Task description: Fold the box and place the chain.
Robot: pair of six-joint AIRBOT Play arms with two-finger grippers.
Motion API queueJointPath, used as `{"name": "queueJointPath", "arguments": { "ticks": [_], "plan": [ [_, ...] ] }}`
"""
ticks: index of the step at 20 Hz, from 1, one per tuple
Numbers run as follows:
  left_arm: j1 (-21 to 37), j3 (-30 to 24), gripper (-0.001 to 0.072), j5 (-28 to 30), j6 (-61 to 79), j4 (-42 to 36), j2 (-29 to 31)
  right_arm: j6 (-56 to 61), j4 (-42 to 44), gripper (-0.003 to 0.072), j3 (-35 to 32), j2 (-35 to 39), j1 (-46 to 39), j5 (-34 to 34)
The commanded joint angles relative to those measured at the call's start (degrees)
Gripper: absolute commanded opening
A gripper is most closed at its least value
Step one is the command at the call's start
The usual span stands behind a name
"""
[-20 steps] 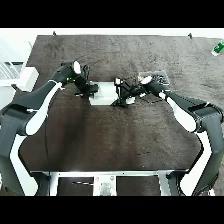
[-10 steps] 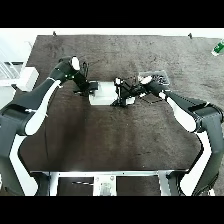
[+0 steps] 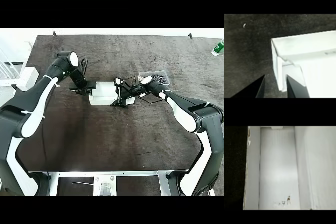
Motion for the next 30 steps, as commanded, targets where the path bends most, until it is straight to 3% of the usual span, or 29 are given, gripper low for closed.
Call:
{"name": "queueJointPath", "arguments": {
  "ticks": [1,10,12,13,18,25,27,30],
  "plan": [
    [0.04,0.07,0.0322,0.57,0.17,2.16,3.08,0.02,0.0,0.0589,0.0,0.04,0.02,0.02],
    [3.23,-0.13,0.0324,4.87,8.81,1.7,11.43,0.02,0.0,0.0589,0.0,0.04,0.02,0.02],
    [5.31,-0.13,0.0681,3.04,13.79,0.81,13.09,0.02,0.0,0.0589,0.0,0.04,0.02,0.02],
    [6.54,-0.13,0.0715,3.28,17.35,-1.31,13.9,0.02,0.0,0.0589,0.0,0.04,0.02,0.02],
    [11.91,-0.37,0.0714,1.81,31.01,-14.84,16.09,0.02,0.0,0.0589,0.0,0.04,0.02,0.02],
    [18.56,-1.09,0.0714,-1.03,39.47,-27.19,16.22,0.02,0.0,0.0589,0.0,0.04,0.02,0.02],
    [19.93,-4.87,0.0712,0.44,41.29,-29.57,17.62,0.02,0.0,0.0589,0.0,0.04,0.04,0.02],
    [22.99,-16.85,0.0713,7.87,49.29,-36.54,22.03,0.02,0.0,0.0589,0.0,0.04,0.04,0.02]
  ]
}}
